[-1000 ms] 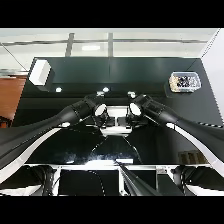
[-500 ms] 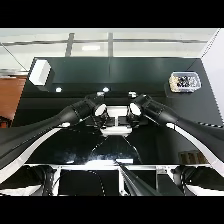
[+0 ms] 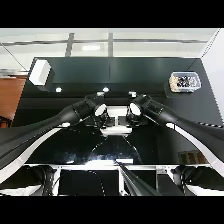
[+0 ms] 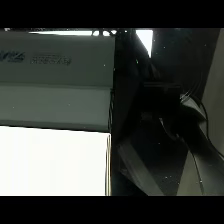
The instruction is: Fold the box and place the chain.
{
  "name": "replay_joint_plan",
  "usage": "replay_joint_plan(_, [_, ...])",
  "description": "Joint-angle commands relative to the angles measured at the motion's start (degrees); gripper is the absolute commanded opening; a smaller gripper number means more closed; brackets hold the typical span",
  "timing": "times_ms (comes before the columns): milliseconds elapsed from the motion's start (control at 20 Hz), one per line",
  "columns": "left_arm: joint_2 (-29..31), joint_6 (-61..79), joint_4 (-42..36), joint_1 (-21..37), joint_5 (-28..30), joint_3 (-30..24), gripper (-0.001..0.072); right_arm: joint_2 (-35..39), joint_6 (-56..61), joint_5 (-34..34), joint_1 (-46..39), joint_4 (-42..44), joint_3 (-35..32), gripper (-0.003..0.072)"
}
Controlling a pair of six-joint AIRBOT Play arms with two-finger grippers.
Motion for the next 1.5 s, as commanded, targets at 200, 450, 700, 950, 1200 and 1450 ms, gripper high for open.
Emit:
replay_joint_plan(200, [-0.04,0.13,0.02,0.02,0.04,0.04,0.0026,1.09,-0.04,-0.61,0.02,-0.09,0.09,0.0346])
replay_joint_plan(450, [-0.04,0.11,0.02,0.02,0.04,0.04,0.0026,6.95,-4.07,-0.79,-0.09,-0.96,0.09,0.0353])
replay_joint_plan(700, [-0.04,0.13,0.09,0.04,0.00,0.04,0.0026,21.75,-7.85,2.80,-0.76,-8.66,0.20,0.0353])
replay_joint_plan(950, [-0.04,0.13,0.11,0.04,0.02,0.04,0.0026,30.77,-8.35,11.13,-10.43,-37.13,-0.02,0.0350])
replay_joint_plan(1200, [-0.04,0.13,0.11,0.04,0.02,0.04,0.0026,29.79,-7.63,-15.82,-31.89,-41.90,-6.03,0.0349])
replay_joint_plan(1450, [-0.04,0.13,0.09,0.04,0.00,0.04,0.0026,18.18,8.52,-31.15,-48.52,-35.12,-7.58,0.0350])
